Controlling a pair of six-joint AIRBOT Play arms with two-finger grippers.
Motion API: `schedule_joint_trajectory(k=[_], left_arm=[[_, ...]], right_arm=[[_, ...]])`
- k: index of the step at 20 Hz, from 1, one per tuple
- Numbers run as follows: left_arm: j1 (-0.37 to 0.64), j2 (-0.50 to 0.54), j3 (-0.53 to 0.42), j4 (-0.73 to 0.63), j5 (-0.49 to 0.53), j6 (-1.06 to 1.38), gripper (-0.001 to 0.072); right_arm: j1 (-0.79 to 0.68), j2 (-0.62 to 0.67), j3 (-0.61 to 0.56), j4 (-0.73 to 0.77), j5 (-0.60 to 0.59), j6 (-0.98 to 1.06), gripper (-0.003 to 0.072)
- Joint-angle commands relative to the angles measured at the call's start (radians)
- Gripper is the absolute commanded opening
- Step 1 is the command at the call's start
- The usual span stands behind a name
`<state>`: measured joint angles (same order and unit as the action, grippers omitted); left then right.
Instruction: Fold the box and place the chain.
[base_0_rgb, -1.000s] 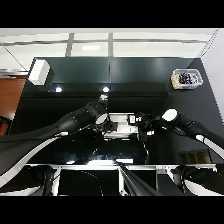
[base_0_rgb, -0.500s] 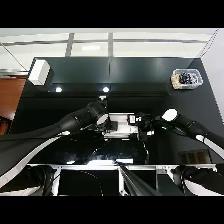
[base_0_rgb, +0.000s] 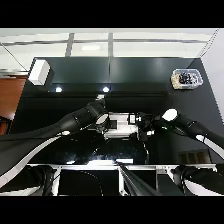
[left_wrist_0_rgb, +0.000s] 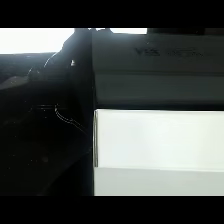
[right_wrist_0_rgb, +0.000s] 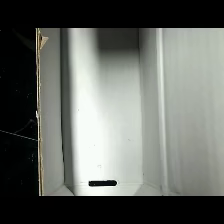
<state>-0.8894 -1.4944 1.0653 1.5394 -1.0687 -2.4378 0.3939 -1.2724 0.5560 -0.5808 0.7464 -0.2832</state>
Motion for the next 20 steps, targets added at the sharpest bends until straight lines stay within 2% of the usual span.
schedule_joint_trajectory(k=[1,2,3,4,5,13,14,15,16,19,20], left_arm=[[0.000,-0.001,0.001,-0.007,0.008,0.000,0.0026],[0.000,-0.001,0.002,-0.007,0.009,0.000,0.0043],[0.000,0.000,0.002,-0.008,0.009,-0.001,0.0212],[0.000,0.000,0.005,-0.012,0.008,-0.001,0.0442],[0.000,0.000,0.010,-0.012,0.005,-0.001,0.0509],[0.012,-0.014,0.021,-0.003,-0.039,-0.001,0.0498],[0.012,-0.016,0.020,-0.003,-0.040,-0.001,0.0459],[0.012,-0.016,0.021,-0.004,-0.039,-0.001,0.0379],[0.012,-0.016,0.021,-0.003,-0.037,-0.001,0.0345],[0.012,-0.016,0.021,-0.004,-0.036,-0.001,0.0311],[0.012,-0.016,0.021,-0.007,-0.038,0.005,0.0205]], right_arm=[[0.001,-0.001,0.000,0.000,0.000,-0.002,0.0470],[0.001,-0.001,0.000,0.000,0.000,-0.002,0.0470],[0.001,-0.001,0.000,0.000,0.000,-0.002,0.0470],[0.001,-0.001,0.000,0.000,0.000,-0.002,0.0470],[0.001,-0.001,-0.001,0.000,0.000,-0.002,0.0470],[0.001,-0.001,0.000,0.000,0.000,-0.002,0.0470],[0.001,-0.001,0.000,0.000,0.000,-0.002,0.0470],[0.001,-0.001,0.000,0.000,0.000,-0.002,0.0470],[0.001,-0.001,0.000,0.000,0.000,-0.002,0.0470],[0.001,-0.001,0.000,0.000,0.000,-0.002,0.0470],[0.001,-0.001,0.000,0.000,0.000,-0.002,0.0470]])
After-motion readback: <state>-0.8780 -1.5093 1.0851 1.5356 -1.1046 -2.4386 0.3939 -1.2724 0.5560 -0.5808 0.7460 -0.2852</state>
